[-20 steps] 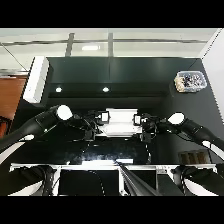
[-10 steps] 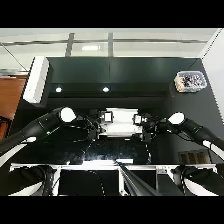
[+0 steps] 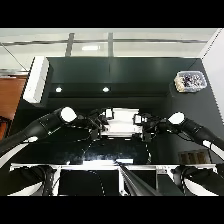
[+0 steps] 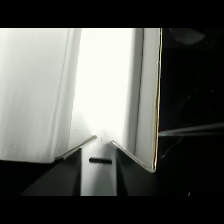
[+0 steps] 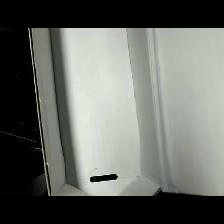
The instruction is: Fold the box and place the chain.
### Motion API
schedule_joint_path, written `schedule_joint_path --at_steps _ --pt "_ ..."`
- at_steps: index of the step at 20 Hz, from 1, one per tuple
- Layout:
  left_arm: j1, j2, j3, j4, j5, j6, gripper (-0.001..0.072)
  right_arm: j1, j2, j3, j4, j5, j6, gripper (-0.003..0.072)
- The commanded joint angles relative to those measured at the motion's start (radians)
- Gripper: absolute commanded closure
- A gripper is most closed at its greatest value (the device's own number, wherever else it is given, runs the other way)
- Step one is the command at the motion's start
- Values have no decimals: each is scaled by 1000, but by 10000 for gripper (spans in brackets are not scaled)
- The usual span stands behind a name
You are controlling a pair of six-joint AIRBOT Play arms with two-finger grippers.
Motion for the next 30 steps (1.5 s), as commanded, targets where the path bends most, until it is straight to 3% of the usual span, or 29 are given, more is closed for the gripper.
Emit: schedule_joint_path --at_steps 1,12,14,16,17,18,19,20,21,22,23,24,25,28,30 --pt "-1 -14 1 -81 -24 -8 492 1 0 0 0 0 0 271" --pt "-1 -54 1 -96 -25 -7 481 1 0 0 0 0 0 271" --pt "-1 -54 1 -96 -25 -7 337 1 0 0 0 0 0 272" --pt "-1 -54 1 -81 -26 -7 345 1 0 0 0 0 0 272" --pt "-1 -54 1 -61 -26 -7 455 1 0 0 0 0 0 272" --pt "-1 -54 1 -51 -26 -8 464 1 0 0 0 0 0 271" --pt "-1 -54 1 -51 -26 -8 342 1 0 0 0 0 0 272" --pt "0 -54 1 -51 -26 -8 292 1 0 0 0 0 0 272" --pt "0 -53 2 -42 -26 -8 364 1 0 0 0 0 0 271" --pt "0 -51 6 -24 -33 -9 553 1 0 0 0 0 0 272" --pt "3 -47 19 10 -53 -29 620 1 0 0 0 0 0 272" --pt "13 -38 36 49 -72 -104 625 1 0 0 0 0 0 271" --pt "31 -25 53 77 -101 -199 680 1 0 0 0 0 0 272" --pt "124 60 79 145 -190 -407 681 1 0 0 0 0 0 271" --pt "215 134 80 246 -181 -713 681 1 0 0 0 0 0 272"
